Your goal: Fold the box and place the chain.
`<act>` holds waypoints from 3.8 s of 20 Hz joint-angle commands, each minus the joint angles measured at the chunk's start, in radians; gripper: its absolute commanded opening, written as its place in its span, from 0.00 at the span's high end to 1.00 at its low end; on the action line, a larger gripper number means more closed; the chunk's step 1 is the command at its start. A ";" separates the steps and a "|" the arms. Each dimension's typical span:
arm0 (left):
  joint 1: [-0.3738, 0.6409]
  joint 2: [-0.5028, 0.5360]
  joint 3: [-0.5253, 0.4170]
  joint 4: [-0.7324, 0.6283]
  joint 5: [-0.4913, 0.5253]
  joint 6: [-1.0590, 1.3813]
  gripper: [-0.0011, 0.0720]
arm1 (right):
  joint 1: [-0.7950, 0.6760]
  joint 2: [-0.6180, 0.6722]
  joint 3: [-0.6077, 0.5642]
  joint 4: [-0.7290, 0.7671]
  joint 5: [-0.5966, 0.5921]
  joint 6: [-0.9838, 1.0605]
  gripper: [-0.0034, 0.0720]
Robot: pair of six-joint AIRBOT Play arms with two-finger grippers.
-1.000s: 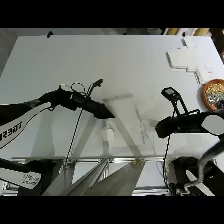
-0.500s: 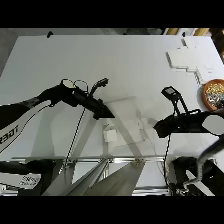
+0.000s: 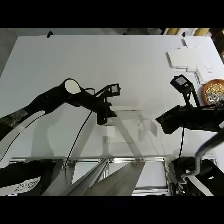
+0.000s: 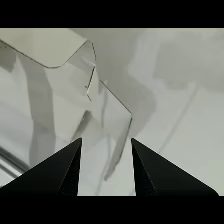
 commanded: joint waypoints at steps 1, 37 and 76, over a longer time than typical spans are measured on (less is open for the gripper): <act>-0.026 0.008 -0.065 -0.139 0.116 0.149 0.99 | 0.001 0.010 0.009 -0.013 0.010 -0.012 0.49; -0.076 -0.089 -0.104 -0.154 0.287 0.375 0.98 | 0.001 0.010 0.008 -0.005 -0.005 -0.109 0.51; -0.073 -0.045 -0.029 -0.155 0.209 -0.305 0.98 | 0.364 -0.210 -0.246 0.011 -0.610 0.307 0.93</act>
